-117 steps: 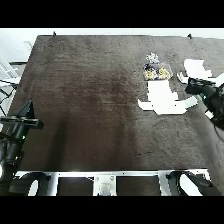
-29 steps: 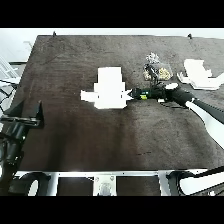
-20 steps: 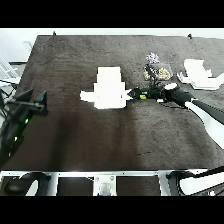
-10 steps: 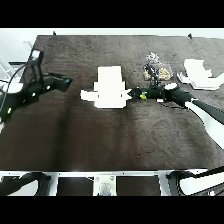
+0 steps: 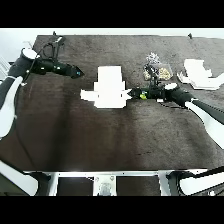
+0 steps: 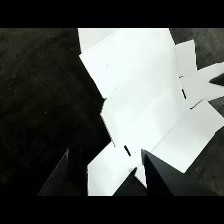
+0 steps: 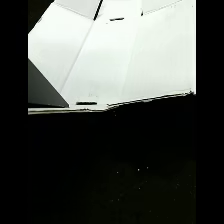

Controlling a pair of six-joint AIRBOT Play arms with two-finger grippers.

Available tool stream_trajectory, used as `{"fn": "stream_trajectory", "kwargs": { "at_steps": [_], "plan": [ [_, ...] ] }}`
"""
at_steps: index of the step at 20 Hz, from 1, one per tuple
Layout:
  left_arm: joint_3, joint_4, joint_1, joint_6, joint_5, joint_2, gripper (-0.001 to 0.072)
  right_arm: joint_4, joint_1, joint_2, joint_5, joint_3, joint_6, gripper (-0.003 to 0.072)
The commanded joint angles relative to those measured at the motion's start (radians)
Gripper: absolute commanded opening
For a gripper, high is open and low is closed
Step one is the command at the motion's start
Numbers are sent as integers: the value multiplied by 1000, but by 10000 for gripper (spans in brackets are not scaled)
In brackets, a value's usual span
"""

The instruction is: Fold the box and place the chain.

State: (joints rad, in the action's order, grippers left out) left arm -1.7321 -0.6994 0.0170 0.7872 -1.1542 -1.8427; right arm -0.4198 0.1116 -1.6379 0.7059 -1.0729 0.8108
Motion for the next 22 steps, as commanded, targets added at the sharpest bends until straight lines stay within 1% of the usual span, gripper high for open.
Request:
{"fn": "stream_trajectory", "kwargs": {
  "at_steps": [1, 3, 7, 9, 12, 22],
  "plan": [
    [-169, -28, 15, 96, -110, -150, 529, 0, 1, -1, 0, 0, 1, 8],
    [-221, -31, 48, 95, -101, -204, 529, 0, 1, -1, 0, 0, 0, 8],
    [-296, -33, 100, 95, -36, -280, 529, 0, 1, -1, 0, 0, 0, 8],
    [-299, -24, 108, 98, -24, -302, 529, 0, 1, -1, 0, 2, 0, 8],
    [-299, 34, 108, 90, -26, -328, 529, 0, 1, -1, 0, 4, -1, 8],
    [-299, 102, 115, 42, -41, -365, 528, 0, 1, -2, 0, 5, -6, 8]
  ]
}}
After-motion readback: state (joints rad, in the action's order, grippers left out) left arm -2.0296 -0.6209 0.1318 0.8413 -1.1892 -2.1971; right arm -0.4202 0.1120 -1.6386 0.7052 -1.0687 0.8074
